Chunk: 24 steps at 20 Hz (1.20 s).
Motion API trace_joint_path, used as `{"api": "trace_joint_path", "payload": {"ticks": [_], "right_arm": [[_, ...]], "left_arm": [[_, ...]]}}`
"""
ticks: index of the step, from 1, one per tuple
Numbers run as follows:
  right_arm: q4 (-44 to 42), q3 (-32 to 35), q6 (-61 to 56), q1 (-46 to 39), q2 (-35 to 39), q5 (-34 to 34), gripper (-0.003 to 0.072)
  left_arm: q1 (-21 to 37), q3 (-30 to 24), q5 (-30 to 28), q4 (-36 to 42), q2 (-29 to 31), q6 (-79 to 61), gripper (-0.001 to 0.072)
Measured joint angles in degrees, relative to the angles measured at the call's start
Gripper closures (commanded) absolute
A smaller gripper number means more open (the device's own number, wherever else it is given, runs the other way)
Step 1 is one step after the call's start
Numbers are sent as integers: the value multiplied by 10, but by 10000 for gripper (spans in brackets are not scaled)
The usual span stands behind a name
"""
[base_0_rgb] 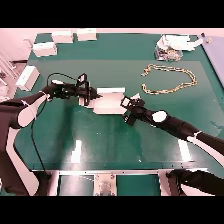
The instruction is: Fold the box and place the chain.
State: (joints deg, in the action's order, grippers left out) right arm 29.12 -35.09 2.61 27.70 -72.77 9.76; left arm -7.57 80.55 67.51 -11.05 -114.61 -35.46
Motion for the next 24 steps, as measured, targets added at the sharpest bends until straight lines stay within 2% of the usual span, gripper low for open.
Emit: {"api": "trace_joint_path", "payload": {"ticks": [8, 18, 24], "right_arm": [[-12, -30, 0, -18, -9, 11, 27], [-26, -114, 64, -99, -73, 164, 26], [-37, -151, 133, -129, -108, 225, 27]], "left_arm": [[0, 0, 2, -1, 0, 0, 689], [0, 0, 4, -2, 0, 0, 689], [0, 0, 5, -4, 0, 0, 689]]}}
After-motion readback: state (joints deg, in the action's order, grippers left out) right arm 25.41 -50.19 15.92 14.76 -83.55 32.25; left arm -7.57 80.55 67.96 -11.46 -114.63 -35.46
